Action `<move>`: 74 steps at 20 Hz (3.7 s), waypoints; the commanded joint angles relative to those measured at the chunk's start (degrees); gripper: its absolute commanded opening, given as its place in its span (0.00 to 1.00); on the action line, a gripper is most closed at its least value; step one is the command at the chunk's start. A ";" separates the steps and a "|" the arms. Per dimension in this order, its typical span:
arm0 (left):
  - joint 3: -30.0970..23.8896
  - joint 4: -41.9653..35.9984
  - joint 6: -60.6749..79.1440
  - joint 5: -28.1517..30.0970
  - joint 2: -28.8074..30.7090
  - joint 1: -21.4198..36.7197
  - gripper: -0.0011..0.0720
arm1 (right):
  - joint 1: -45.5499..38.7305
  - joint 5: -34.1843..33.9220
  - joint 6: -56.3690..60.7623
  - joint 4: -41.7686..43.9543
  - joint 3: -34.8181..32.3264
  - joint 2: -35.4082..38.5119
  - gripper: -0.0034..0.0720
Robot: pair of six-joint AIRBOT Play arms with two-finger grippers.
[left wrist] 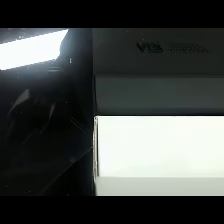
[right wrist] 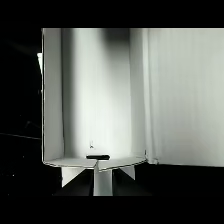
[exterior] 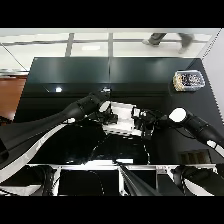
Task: Fold the box and place the chain.
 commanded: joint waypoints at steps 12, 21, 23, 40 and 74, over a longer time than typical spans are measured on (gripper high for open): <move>0.07 -0.04 0.11 0.42 0.00 0.04 0.05 | 0.07 0.04 0.22 12.66 -0.26 -5.44 0.21; 0.07 -0.07 0.09 0.42 0.00 0.04 0.05 | 0.04 -0.28 3.34 13.05 -0.26 -5.42 0.06; 0.07 -0.07 0.11 0.42 0.00 0.02 0.05 | -0.35 -0.63 9.44 12.55 -0.09 -5.11 0.06; 0.07 -0.28 0.09 0.22 0.00 0.02 0.05 | -33.94 15.54 70.23 -6.05 -7.48 7.91 0.06; 0.07 -0.31 0.11 -0.04 0.00 0.02 0.05 | 4.59 1.20 95.41 -11.02 5.70 -0.79 0.65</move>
